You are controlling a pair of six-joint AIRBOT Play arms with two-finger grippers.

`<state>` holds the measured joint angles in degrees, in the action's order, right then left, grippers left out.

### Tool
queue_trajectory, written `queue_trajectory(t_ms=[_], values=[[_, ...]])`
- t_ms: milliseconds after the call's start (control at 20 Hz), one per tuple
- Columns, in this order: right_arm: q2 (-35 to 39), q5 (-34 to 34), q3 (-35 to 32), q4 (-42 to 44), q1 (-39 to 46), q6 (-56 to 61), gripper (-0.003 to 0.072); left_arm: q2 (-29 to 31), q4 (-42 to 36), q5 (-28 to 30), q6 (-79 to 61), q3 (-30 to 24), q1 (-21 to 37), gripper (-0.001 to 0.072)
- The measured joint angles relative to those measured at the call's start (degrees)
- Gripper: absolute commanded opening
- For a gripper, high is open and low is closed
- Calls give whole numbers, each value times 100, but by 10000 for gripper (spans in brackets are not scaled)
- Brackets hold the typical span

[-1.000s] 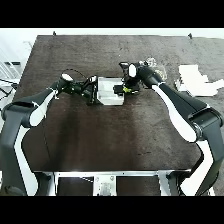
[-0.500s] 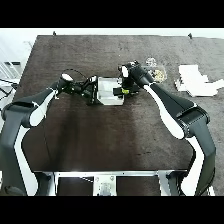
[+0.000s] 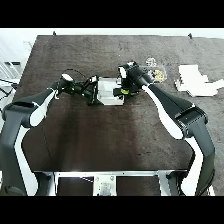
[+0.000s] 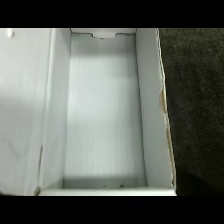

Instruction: Fold the box and place the chain.

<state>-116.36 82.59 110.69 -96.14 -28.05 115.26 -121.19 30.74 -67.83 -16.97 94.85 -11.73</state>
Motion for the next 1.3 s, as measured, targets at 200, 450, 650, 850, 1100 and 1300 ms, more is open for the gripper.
queue_trajectory(t_ms=[200, 450, 650, 850, 1100, 1300], values=[[0, -66, 2, 52, -61, 118, 18, -2, -15, 0, 37, -2, 0, 297], [0, -195, 2, 85, -101, 96, 119, -2, -2, -2, 15, -2, 4, 297], [4, -308, 0, 157, -109, 52, 349, 0, 7, -4, -13, 0, 4, 297], [96, -310, 0, 146, -96, 59, 413, -2, 7, -7, -9, 0, 4, 297], [417, -238, 0, 140, -79, -127, 413, -2, 4, -7, -7, 0, 4, 298], [927, -111, 0, 92, -79, -697, 413, 0, 4, -9, -2, 0, 4, 297]])
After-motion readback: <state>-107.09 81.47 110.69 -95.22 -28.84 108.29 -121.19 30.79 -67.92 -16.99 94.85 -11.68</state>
